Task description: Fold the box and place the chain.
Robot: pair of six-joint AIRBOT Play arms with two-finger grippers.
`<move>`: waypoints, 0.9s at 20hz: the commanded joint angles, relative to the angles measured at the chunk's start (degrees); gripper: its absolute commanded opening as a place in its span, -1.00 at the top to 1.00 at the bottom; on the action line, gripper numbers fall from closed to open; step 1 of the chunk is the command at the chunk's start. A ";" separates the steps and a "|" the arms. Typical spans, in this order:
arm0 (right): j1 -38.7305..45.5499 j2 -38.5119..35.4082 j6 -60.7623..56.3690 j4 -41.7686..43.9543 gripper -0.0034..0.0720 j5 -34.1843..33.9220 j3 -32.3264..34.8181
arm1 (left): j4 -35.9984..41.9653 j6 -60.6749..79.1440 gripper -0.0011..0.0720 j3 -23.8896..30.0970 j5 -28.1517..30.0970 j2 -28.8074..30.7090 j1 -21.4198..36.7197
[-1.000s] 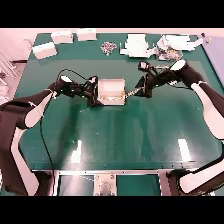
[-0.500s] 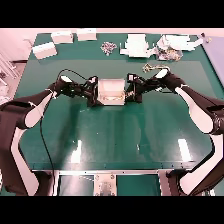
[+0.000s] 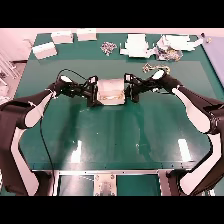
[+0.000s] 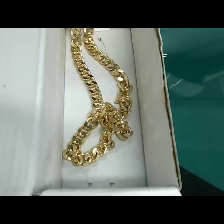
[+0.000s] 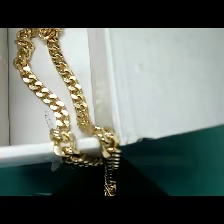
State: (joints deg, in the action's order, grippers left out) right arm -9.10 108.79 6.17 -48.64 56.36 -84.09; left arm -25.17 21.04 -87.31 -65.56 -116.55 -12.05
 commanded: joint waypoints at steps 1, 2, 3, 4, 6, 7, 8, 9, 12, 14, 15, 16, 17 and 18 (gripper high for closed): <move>0.42 -0.24 -1.68 -1.46 0.89 -0.15 0.00 | 0.02 0.02 -0.75 -0.02 0.15 0.02 0.02; 0.42 -0.66 -1.70 -1.55 0.89 0.26 0.00 | 0.02 0.02 -0.75 -0.02 0.17 0.02 0.02; 0.42 -1.33 -2.54 -1.66 0.88 0.72 0.00 | 0.02 0.02 -0.75 -0.02 0.17 0.02 0.02; 0.42 -2.25 -5.05 -2.01 0.89 0.79 0.00 | 0.02 0.02 -0.75 -0.02 0.17 0.02 0.02; 0.42 -4.52 -8.68 -3.96 0.89 2.75 0.00 | 0.02 0.02 -0.75 -0.02 0.15 0.02 0.02; 0.42 -5.77 -9.75 -4.37 0.89 4.20 0.00 | 0.02 0.02 -0.75 -0.02 0.17 0.02 0.02; 0.42 -6.93 -10.75 -4.35 0.89 5.49 0.00 | 0.02 0.02 -0.75 -0.02 0.17 0.02 0.02; 0.39 -8.26 -11.98 -4.35 0.89 6.36 0.00 | 0.02 0.02 -0.75 -0.02 0.17 0.02 0.02; 0.37 -12.39 -15.69 -4.35 0.89 7.19 0.02 | 0.02 0.02 -0.75 -0.02 0.15 0.02 0.02; 0.35 -15.82 -18.97 -4.39 0.89 8.70 0.07 | 0.02 0.02 -0.75 -0.02 0.17 0.02 0.02; 0.28 -17.66 -19.93 -4.37 0.89 9.62 0.09 | 0.02 0.02 -0.75 -0.02 0.17 0.02 0.02; 0.13 -19.76 -21.46 -4.37 0.89 10.21 0.11 | 0.02 0.02 -0.75 -0.02 0.17 0.02 0.02; -0.15 -21.84 -22.69 -4.46 0.89 10.38 0.11 | 0.02 0.02 -0.75 -0.02 0.15 0.02 0.02; -0.63 -24.09 -23.43 -4.61 0.89 10.36 0.11 | 0.02 0.02 -0.75 -0.02 0.17 0.02 0.02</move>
State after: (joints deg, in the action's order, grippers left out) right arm -9.06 90.06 -13.06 -53.15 65.36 -83.99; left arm -25.12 21.06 -87.31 -65.41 -116.55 -12.10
